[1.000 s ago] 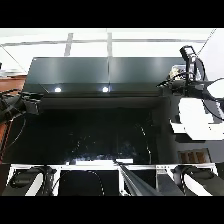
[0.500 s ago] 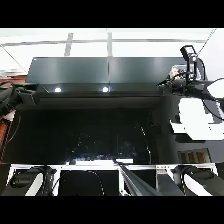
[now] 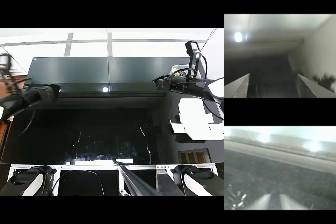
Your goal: Fold the box and place the chain.
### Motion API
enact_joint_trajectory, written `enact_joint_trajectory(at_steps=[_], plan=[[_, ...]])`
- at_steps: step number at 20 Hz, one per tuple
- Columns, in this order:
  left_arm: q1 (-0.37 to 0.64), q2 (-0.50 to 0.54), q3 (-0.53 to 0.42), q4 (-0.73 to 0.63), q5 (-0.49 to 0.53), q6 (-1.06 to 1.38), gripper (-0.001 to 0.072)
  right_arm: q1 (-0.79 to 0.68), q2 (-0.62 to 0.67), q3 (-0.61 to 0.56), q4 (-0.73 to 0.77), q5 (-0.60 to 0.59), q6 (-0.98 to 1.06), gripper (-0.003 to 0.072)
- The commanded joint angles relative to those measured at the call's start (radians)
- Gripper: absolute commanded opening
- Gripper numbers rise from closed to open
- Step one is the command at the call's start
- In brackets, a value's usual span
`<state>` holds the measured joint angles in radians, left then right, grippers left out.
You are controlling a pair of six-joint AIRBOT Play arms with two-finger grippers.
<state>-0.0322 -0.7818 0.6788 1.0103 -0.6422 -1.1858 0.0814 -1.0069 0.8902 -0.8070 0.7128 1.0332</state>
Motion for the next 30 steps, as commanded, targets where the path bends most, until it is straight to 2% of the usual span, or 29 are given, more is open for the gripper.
enact_joint_trajectory(at_steps=[1, 4, 5, 6, 9, 12, 13, 15, 17, 18, 20, 22, 23, 24, 25, 26, 27, 30], plan=[[-0.015, -0.141, 0.034, 0.028, -0.093, 0.026, 0.0716, -0.024, 0.000, 0.000, -0.138, 0.016, 0.071, 0.0714], [-0.015, -0.174, 0.053, 0.039, -0.103, 0.026, 0.0717, -0.204, -0.027, 0.003, -0.634, 0.031, 0.484, 0.0712], [-0.015, -0.174, 0.053, 0.053, -0.106, 0.026, 0.0716, -0.318, -0.041, 0.011, -0.755, 0.055, 0.551, 0.0712], [-0.015, -0.174, 0.053, 0.055, -0.117, 0.026, 0.0716, -0.443, -0.059, 0.031, -0.794, 0.087, 0.561, 0.0711], [-0.016, -0.174, 0.053, 0.055, -0.122, 0.027, 0.0716, -0.846, -0.153, 0.134, -0.696, 0.216, 0.542, 0.0711], [-0.016, -0.175, 0.053, 0.055, -0.122, 0.027, 0.0716, -1.114, -0.293, 0.213, -0.420, 0.381, 0.238, 0.0711], [-0.016, -0.175, 0.053, 0.055, -0.123, 0.027, 0.0716, -1.149, -0.356, 0.242, -0.381, 0.468, 0.132, 0.0711], [-0.018, -0.175, 0.053, 0.055, -0.129, 0.026, 0.0716, -1.152, -0.491, 0.336, -0.408, 0.623, 0.007, 0.0711], [-0.018, -0.174, 0.053, 0.051, -0.134, 0.026, 0.0716, -1.138, -0.565, 0.391, -0.522, 0.606, 0.019, 0.0711], [-0.018, -0.175, 0.053, 0.049, -0.134, 0.026, 0.0717, -1.136, -0.579, 0.400, -0.528, 0.579, 0.007, 0.0711], [-0.018, -0.175, 0.053, 0.050, -0.123, 0.026, 0.0716, -1.136, -0.602, 0.407, -0.504, 0.567, -0.064, 0.0710], [-0.018, -0.175, 0.053, 0.048, -0.115, 0.026, 0.0716, -1.136, -0.630, 0.407, -0.427, 0.621, -0.181, 0.0709], [-0.018, -0.175, 0.053, 0.047, -0.116, 0.026, 0.0716, -1.136, -0.641, 0.407, -0.380, 0.645, -0.223, 0.0612], [-0.018, -0.175, 0.053, 0.044, -0.118, 0.026, 0.0716, -1.135, -0.644, 0.407, -0.359, 0.647, -0.227, 0.0476], [-0.018, -0.175, 0.053, 0.037, -0.120, 0.026, 0.0716, -1.132, -0.643, 0.407, -0.357, 0.650, -0.227, 0.0387], [-0.018, -0.175, 0.053, 0.027, -0.120, 0.026, 0.0716, -1.131, -0.643, 0.408, -0.366, 0.661, -0.227, 0.0180], [-0.018, -0.175, 0.053, 0.024, -0.120, 0.026, 0.0716, -1.130, -0.643, 0.408, -0.376, 0.689, -0.231, 0.0052], [-0.018, -0.175, 0.053, 0.024, -0.122, 0.026, 0.0716, -1.109, -0.601, 0.401, -0.353, 0.736, -0.225, 0.0015]])
